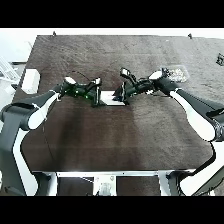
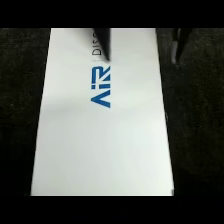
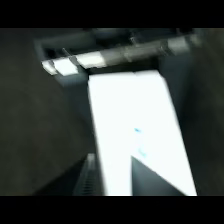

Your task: Fold the box and place the chain.

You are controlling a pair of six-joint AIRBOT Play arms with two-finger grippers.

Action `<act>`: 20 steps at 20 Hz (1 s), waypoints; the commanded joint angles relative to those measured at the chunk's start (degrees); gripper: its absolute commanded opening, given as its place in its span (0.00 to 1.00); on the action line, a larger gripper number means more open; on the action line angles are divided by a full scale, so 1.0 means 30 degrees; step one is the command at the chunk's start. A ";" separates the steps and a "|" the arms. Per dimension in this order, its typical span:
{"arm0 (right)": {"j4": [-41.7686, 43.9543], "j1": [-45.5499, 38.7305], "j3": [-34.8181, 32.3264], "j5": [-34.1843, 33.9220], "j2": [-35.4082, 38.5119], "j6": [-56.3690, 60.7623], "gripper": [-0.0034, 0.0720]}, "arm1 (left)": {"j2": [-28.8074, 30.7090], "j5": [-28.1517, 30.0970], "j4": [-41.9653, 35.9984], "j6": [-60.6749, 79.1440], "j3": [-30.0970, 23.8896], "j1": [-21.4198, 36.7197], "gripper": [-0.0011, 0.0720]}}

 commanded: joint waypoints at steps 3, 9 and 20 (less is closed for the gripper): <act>0.1698 -0.0495 0.0226 -0.0284 0.0051 -0.0022 0.05 | 0.0015 0.0022 -0.0036 -0.0022 0.0015 0.0007 0.67; 0.0823 -0.0554 -0.0583 -0.0350 -0.0080 0.0539 0.05 | 0.0015 0.0022 -0.0029 -0.0022 0.0015 0.0007 0.67; -0.1246 -0.0342 -0.1523 -0.0554 -0.0270 0.2798 0.05 | 0.0015 0.0022 -0.0029 -0.0022 0.0015 0.0007 0.68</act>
